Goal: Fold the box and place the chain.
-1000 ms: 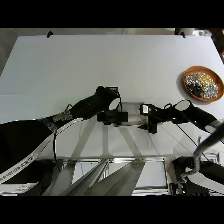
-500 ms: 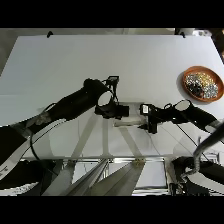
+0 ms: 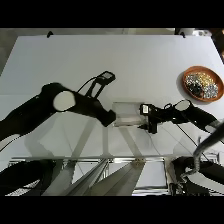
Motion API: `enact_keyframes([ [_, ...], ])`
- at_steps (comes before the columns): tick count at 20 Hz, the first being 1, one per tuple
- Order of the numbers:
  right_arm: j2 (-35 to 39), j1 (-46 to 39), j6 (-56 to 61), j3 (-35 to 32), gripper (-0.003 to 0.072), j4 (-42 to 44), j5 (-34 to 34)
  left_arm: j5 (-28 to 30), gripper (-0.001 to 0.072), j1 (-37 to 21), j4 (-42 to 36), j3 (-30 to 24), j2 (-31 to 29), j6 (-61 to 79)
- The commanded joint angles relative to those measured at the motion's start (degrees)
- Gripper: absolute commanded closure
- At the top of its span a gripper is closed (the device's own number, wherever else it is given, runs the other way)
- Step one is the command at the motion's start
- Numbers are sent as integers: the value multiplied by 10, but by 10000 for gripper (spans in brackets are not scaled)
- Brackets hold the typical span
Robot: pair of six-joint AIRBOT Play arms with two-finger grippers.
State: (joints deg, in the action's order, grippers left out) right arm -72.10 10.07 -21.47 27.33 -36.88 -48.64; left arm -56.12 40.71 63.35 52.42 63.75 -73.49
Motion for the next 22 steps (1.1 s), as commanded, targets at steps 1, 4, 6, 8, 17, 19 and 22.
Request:
enact_keyframes([
  [1, 0, 0, 0, 0, 224, 0, 0, 72, 14, -74, -158, -138, -80, 421],
  [4, 0, 0, 0, 0, 224, 0, 0, 69, 13, -139, -179, -191, -60, 719],
  [6, 0, 0, 0, 0, 224, 0, 0, 68, 12, -159, -199, -191, -15, 797],
  [8, 0, 0, 0, 0, 224, 0, 0, 69, 11, -162, -233, -191, 44, 850],
  [17, 0, 0, 0, 0, 224, 0, 0, 91, 2, -124, -329, -137, 163, 914],
  [19, 0, 0, 0, 0, 224, 0, 0, 90, 2, -115, -330, -108, 182, 901],
  [22, 0, 0, 0, 0, 224, 0, 0, 88, 0, -102, -328, -82, 202, 895],
])
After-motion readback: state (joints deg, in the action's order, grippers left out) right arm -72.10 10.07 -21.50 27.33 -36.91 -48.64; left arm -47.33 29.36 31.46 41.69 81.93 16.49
